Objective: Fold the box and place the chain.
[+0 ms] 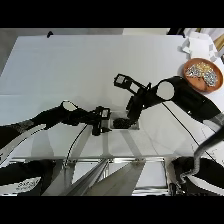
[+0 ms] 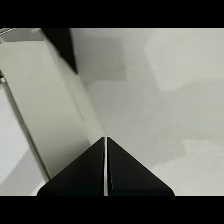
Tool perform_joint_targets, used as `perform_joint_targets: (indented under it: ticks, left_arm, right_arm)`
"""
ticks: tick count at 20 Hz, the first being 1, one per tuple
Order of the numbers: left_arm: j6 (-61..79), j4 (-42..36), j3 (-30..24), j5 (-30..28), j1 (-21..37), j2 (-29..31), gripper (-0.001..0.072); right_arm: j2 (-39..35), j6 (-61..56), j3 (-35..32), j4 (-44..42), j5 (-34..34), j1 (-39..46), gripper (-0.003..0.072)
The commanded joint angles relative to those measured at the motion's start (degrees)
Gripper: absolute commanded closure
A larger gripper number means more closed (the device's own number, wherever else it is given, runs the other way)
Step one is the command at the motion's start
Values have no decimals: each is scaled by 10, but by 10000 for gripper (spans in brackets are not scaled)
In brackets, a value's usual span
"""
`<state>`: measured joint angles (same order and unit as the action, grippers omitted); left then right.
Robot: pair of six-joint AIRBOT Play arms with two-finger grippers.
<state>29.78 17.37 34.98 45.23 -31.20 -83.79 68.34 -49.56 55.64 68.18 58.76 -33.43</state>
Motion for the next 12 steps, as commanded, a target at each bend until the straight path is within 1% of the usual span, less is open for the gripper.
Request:
perform_joint_targets:
  ticks: [1, 2, 5, 7, 10, 11, 12]
  left_arm:
    - [0, 0, 0, 0, 0, 0, 459]
    - [0, 0, 0, 0, 0, 0, 459]
    - [0, 0, 0, 0, 0, 0, 459]
    - [0, 0, 0, 0, 0, 0, 459]
    - [0, 0, 0, 0, 0, 0, 459]
    - [0, 0, 0, 0, 0, 0, 459]
    - [0, 0, 0, 0, 0, 0, 459]
  right_arm:
    - [-34, 37, -26, -1, 17, -21, 508]
    - [-42, 39, -34, -1, 21, -23, 480]
    - [-49, 90, -61, -33, 44, -23, 480]
    - [-49, 110, -75, -58, 46, -23, 476]
    - [-50, 111, -76, -70, 48, -23, 338]
    - [-50, 110, -76, -71, 49, -23, 319]
    - [-50, 110, -76, -71, 49, -23, 319]
